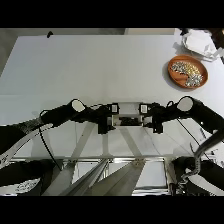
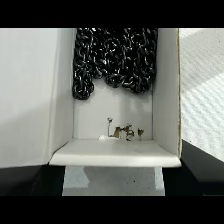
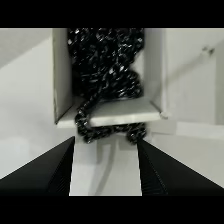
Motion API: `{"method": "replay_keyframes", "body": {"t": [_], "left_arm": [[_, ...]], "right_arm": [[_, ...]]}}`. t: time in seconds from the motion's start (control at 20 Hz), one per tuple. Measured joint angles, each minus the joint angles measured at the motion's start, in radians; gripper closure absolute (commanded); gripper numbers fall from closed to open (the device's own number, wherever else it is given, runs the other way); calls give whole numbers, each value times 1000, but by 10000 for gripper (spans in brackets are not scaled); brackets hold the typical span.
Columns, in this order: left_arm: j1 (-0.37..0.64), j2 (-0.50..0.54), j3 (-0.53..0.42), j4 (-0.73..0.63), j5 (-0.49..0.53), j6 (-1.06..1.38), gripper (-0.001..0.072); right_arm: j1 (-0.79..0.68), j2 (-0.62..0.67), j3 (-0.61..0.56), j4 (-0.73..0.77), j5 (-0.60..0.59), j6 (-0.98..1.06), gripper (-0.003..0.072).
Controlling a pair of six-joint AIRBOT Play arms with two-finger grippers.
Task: Fold the box and place the chain.
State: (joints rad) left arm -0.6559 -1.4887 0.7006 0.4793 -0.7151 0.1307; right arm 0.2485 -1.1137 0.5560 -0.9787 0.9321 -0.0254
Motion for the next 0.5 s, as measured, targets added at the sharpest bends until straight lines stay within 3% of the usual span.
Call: {"method": "replay_keyframes", "body": {"t": [0.2,0.45,0.5], "left_arm": [[0,0,0,0,0,0,364],[0,0,0,0,0,0,364],[0,0,0,0,0,0,364]], "right_arm": [[34,-26,-2,10,-25,-44,306],[53,-52,-2,-46,-37,-56,525],[54,-55,-2,-49,-42,-58,535]]}}
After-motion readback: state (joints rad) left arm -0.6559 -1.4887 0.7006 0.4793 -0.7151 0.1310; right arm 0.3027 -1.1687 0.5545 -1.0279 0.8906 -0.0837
